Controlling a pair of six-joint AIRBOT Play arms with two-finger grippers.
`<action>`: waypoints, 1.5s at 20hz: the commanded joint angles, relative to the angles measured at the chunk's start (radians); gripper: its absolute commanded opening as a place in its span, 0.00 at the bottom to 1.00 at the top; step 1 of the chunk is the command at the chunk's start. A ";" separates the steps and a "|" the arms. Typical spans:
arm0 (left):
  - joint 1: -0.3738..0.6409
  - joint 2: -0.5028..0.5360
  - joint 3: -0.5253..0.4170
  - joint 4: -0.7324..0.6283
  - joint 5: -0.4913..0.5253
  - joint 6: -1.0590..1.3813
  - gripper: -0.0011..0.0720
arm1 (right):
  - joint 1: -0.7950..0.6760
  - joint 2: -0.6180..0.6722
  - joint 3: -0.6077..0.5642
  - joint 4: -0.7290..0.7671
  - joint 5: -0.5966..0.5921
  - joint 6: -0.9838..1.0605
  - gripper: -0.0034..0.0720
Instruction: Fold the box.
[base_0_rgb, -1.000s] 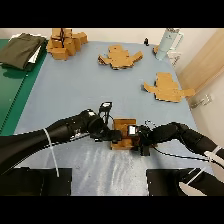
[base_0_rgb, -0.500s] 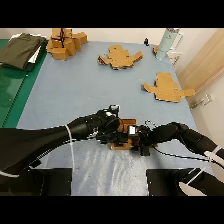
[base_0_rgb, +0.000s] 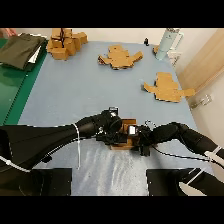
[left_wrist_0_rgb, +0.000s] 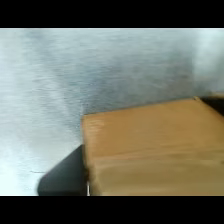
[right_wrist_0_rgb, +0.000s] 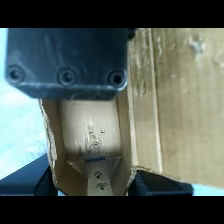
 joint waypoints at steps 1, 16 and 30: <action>-0.002 -0.005 0.005 -0.008 0.011 -0.007 0.03 | 0.001 0.000 0.001 0.002 0.007 -0.003 0.66; 0.006 -0.005 0.007 -0.013 0.009 -0.001 0.09 | 0.001 0.000 0.001 0.002 0.007 -0.003 0.66; 0.012 -0.004 0.047 -0.033 -0.058 -0.008 0.54 | 0.001 0.000 0.001 0.002 0.007 -0.003 0.66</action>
